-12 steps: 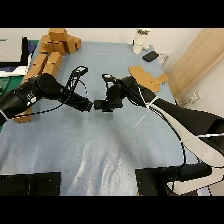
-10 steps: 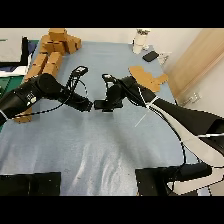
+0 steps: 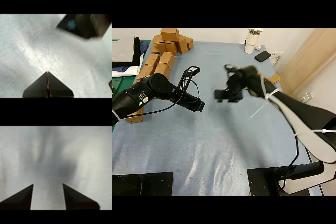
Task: Fold the box.
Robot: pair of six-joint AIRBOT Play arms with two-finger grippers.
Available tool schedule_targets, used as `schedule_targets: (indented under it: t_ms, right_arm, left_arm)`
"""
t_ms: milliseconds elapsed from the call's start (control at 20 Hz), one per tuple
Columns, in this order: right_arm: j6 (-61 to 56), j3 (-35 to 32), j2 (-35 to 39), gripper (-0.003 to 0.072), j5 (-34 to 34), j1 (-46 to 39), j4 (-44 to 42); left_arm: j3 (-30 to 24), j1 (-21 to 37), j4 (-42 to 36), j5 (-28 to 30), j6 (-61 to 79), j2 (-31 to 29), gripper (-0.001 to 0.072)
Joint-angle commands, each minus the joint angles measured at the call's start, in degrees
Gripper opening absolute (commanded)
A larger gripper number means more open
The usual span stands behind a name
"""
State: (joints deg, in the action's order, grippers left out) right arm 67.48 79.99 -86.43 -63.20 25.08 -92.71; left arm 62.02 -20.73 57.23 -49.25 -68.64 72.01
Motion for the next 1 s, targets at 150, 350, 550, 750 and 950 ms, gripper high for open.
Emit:
schedule_targets:
  t_ms: [150,350,550,750,950]
  right_arm:
    - [13.7,9.6,-3.3,0.0541,0.2,-30.7,5.3]
    - [29.9,14.4,-10.6,0.0523,11.1,-46.1,-10.6]
    - [32.8,22.4,-19.6,0.0523,15.2,-49.6,-13.2]
    - [33.2,30.0,-27.4,0.0523,14.6,-48.5,-13.7]
    - [35.7,31.3,-30.2,0.0522,14.8,-48.0,-15.8]
  left_arm:
    - [0.0,0.0,0.0,0.0,0.0,0.0,0.0011]
    - [0.0,0.0,0.0,0.0,0.0,0.0,0.0011]
    - [0.0,0.0,0.0,0.0,0.0,0.0,0.0011]
    - [0.0,0.0,0.0,0.0,0.0,0.0,0.0011]
    - [0.0,0.0,0.0,0.0,0.0,0.0,0.0011]
